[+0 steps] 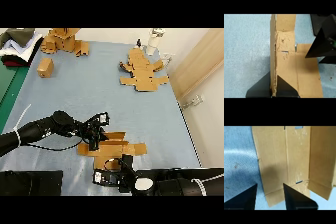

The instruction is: Fold the box.

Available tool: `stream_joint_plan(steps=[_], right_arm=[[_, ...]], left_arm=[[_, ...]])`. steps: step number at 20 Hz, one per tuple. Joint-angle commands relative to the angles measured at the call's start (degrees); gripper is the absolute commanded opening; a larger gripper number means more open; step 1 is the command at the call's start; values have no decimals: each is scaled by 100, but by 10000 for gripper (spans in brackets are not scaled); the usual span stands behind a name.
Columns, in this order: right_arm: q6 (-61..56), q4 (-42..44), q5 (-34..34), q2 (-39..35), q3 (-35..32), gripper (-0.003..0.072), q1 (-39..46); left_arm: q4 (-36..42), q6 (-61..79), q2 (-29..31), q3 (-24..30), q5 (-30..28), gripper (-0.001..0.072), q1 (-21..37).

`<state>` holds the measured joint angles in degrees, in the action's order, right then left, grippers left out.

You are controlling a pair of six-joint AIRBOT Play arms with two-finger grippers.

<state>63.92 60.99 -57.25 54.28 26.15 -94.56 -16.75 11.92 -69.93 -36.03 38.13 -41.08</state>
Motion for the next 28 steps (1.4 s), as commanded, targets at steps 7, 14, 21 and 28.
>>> stream_joint_plan(steps=[7,14,21,28], right_arm=[[-306,-573,-286,205,227,494,-4],[-1049,-1104,-750,-74,483,493,-4],[-1646,-1335,-890,-116,483,496,-4],[-1652,-1189,-1156,-225,483,720,166]], left_arm=[[-2,2,2,2,0,15,-2],[-2,2,2,2,0,15,-2],[-2,2,2,2,-2,14,-2],[-2,2,2,2,-2,15,-2]])
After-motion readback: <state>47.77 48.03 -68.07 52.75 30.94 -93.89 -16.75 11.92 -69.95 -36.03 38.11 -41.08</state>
